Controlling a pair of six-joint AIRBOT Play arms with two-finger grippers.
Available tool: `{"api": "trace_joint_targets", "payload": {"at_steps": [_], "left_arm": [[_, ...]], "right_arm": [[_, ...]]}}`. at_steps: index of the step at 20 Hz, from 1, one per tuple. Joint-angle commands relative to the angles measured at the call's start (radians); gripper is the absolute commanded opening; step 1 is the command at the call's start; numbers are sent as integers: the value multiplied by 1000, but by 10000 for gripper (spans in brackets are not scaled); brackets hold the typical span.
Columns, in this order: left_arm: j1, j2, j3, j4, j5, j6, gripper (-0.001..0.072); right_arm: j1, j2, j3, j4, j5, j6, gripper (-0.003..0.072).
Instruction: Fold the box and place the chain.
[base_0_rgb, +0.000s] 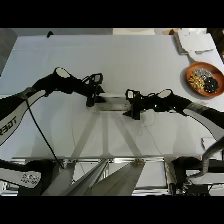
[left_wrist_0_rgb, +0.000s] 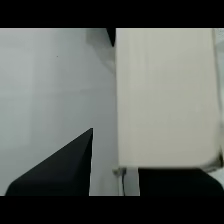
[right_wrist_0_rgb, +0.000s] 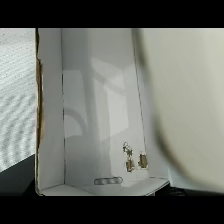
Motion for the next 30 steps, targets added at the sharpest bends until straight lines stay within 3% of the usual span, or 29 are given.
{"api": "trace_joint_targets", "payload": {"at_steps": [1, 6, 9, 10, 11, 12, 15, 18, 20, 26, 30], "left_arm": [[40, 67, 0, 92, -44, -93, 308], [94, 200, 0, 323, -118, -286, 274], [78, 225, 0, 260, -201, -376, 273], [65, 224, 0, 235, -225, -398, 251], [45, 224, 0, 217, -246, -420, 79], [21, 224, 0, 215, -265, -419, 10], [-28, 220, -1, 208, -254, -418, 11], [-32, 196, -1, 60, -177, -418, 11], [-32, 167, -1, 9, -68, -419, 11], [-31, 34, 0, 6, 249, -603, 11], [-31, -11, 0, 6, 303, -725, 12]], "right_arm": [[1, 0, 0, 0, 0, 0, 388], [1, 0, 0, 0, 0, 0, 388], [1, 0, 0, 0, 0, 0, 388], [1, 0, 0, 0, 0, 0, 388], [1, 0, 0, 0, 0, 0, 388], [1, 0, 0, 0, 0, 0, 388], [1, 0, 0, 0, 0, 0, 388], [1, 0, 0, 0, 0, 0, 388], [1, 0, 0, 0, 0, 0, 388], [1, 0, 0, 0, 0, 0, 388], [1, 0, 0, 0, 0, 0, 388]]}}
